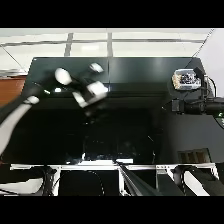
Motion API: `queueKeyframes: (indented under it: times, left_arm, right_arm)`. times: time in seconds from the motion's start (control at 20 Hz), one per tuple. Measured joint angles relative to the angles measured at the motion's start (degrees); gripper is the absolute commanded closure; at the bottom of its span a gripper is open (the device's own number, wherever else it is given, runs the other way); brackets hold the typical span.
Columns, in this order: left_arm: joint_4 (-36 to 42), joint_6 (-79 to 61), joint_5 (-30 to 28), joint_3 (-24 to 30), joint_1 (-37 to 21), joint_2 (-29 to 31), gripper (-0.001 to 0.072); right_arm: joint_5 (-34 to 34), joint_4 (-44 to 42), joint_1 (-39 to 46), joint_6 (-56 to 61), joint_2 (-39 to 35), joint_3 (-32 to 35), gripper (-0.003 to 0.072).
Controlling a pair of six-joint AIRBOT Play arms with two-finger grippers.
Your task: Fold the box and place the chain.
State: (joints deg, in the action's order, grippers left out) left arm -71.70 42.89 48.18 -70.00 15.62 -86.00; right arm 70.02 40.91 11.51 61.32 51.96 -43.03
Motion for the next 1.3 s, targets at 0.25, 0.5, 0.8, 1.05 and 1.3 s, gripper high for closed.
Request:
queueKeyframes:
  times: [0.25, 0.5, 0.8, 1.05, 1.3]
  left_arm:
    - [-2.51, 10.91, -1.25, -9.57, -22.80, -5.18, 0.0410]
    - [-4.52, 16.85, 3.72, -26.49, -33.22, -18.80, 0.0410]
    - [-6.58, 21.31, 6.60, -40.30, -34.49, -31.15, -0.0011]
    - [-7.82, 25.94, 8.68, -49.77, -32.46, -30.49, 0.0379]
    - [-7.28, 35.60, 11.72, -43.98, -29.53, -17.90, 0.0683]
  right_arm:
    - [-0.79, -0.15, 0.00, 0.00, 0.00, 0.00, 0.0664]
    - [-1.25, -0.35, 0.00, 0.00, 0.00, 0.00, 0.0664]
    - [-2.89, -0.35, 0.00, 0.22, 0.00, 0.00, 0.0664]
    - [-5.77, -0.15, -2.08, 0.33, 0.00, 0.00, 0.0665]
    - [-22.62, 4.70, -10.64, 1.60, 0.70, 0.00, 0.0665]
